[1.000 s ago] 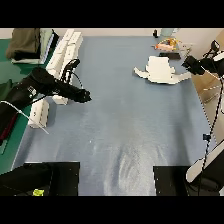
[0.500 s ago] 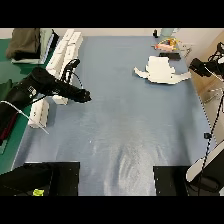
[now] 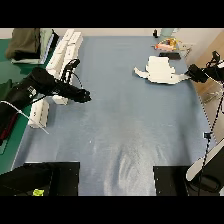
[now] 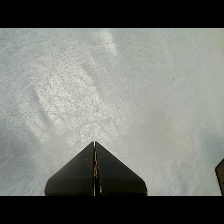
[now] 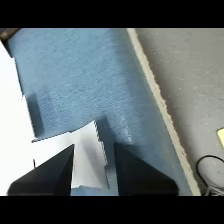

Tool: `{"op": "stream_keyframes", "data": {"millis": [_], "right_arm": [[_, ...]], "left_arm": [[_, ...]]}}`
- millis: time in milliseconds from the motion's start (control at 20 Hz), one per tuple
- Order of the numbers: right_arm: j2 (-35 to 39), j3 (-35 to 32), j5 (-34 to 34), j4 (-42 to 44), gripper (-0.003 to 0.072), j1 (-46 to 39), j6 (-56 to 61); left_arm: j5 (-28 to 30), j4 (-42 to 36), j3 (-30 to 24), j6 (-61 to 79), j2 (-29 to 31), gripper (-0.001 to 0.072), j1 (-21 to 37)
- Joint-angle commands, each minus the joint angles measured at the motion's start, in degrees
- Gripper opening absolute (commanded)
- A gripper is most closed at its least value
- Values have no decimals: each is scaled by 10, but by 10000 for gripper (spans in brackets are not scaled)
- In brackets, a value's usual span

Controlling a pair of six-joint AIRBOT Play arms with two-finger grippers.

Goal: Fold the box.

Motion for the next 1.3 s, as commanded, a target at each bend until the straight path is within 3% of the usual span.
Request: {"op": "stream_keyframes", "data": {"millis": [0,50,150,250,450,550,800,1250], "right_arm": [[-8,5,21,57,350,0,-37],[-8,12,31,57,275,0,-40],[-8,31,62,57,239,0,-42],[-6,53,117,78,2,0,-52],[8,38,231,146,-2,10,-54],[34,-10,243,163,-3,26,-54],[191,-226,176,162,-3,84,-85],[605,-725,-9,177,-3,205,-87]], "left_arm": [[0,0,1,0,0,16,0],[0,0,1,0,0,15,0],[0,0,1,0,0,15,0],[0,0,1,0,0,15,0],[0,0,1,0,0,16,0],[0,0,1,0,0,15,0],[0,0,1,0,0,15,0],[0,0,1,0,0,15,0]]}}
